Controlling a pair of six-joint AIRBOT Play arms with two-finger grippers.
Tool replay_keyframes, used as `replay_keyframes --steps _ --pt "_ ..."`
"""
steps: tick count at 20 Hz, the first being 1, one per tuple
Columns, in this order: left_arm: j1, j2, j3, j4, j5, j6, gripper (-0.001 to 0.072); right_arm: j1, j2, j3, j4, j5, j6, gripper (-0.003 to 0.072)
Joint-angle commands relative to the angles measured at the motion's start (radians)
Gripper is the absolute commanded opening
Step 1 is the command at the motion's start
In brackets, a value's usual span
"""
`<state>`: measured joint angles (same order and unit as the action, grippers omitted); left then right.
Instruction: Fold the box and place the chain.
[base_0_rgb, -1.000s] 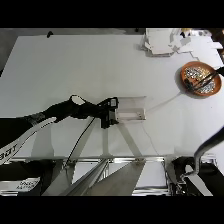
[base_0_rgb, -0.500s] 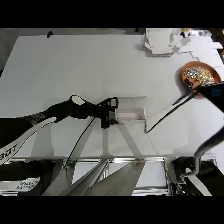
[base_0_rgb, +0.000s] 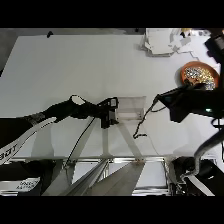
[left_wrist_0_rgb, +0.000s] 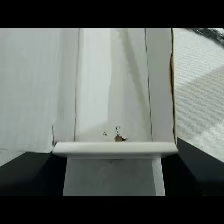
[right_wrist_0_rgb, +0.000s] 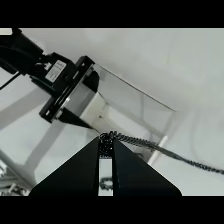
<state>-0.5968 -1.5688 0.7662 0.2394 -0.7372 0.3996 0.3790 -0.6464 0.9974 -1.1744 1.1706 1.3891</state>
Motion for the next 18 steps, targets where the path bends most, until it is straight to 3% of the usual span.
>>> replay_keyframes --steps 1,11,18 --pt "0.001 0.000 0.000 0.000 0.000 0.000 0.0136 0.063 -0.065 -0.062 0.000 -0.113 -0.037 0.0015" --pt "0.001 0.000 0.000 0.000 0.000 0.000 0.0136 0.121 -0.405 -0.103 -0.045 -0.163 -0.053 0.0015" --pt "0.001 0.000 0.000 0.000 0.000 0.000 0.0136 0.121 -0.451 -0.230 -0.044 -0.285 -0.051 0.0017"
